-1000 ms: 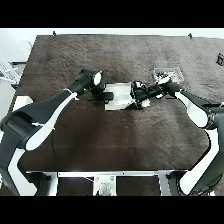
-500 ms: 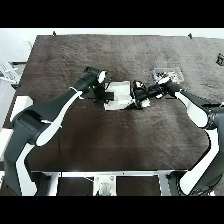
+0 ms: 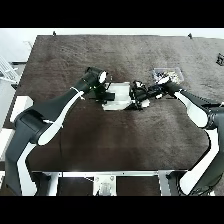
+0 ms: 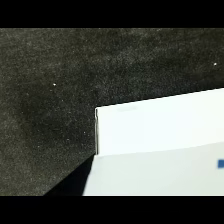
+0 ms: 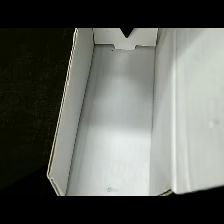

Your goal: Fold the box and place the chain.

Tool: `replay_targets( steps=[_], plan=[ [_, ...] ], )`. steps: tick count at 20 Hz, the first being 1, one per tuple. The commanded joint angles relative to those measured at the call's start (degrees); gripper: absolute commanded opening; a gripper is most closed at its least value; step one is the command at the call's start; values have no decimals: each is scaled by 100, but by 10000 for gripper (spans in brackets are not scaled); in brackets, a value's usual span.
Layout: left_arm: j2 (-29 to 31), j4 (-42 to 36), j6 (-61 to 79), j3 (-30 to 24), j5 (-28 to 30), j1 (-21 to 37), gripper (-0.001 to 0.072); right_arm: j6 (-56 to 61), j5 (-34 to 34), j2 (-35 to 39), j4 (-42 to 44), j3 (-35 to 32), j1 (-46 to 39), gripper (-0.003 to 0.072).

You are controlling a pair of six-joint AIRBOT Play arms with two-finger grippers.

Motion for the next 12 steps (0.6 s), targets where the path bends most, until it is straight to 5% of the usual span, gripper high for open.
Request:
replay_targets(
  steps=[1, 2, 3, 4, 5, 7, 10, 12],
  plan=[
    [-9, 13, -50, 2, 184, 2, 23, -2, -15, 0, -7, 0, -4, 557],
    [-9, 9, -55, 2, 195, 4, 25, -2, -17, 0, -4, 0, -4, 557],
    [-9, -13, -57, 2, 205, 4, 153, -2, -17, 0, -4, 0, -4, 557],
    [-9, -33, -55, 2, 203, 4, 482, -2, -17, 0, -4, 0, -4, 557],
    [-9, -46, -52, 4, 210, 4, 564, -2, -17, 0, -4, 0, -4, 556],
    [-7, -61, -52, 4, 227, 4, 470, -2, -17, 0, -4, 0, -4, 557],
    [-7, -118, -11, 203, 101, 4, 471, -2, -17, 0, -4, 0, -4, 557],
    [-7, -125, 129, 358, -13, 4, 573, -2, -17, 0, -4, 0, -4, 557]
  ],
)
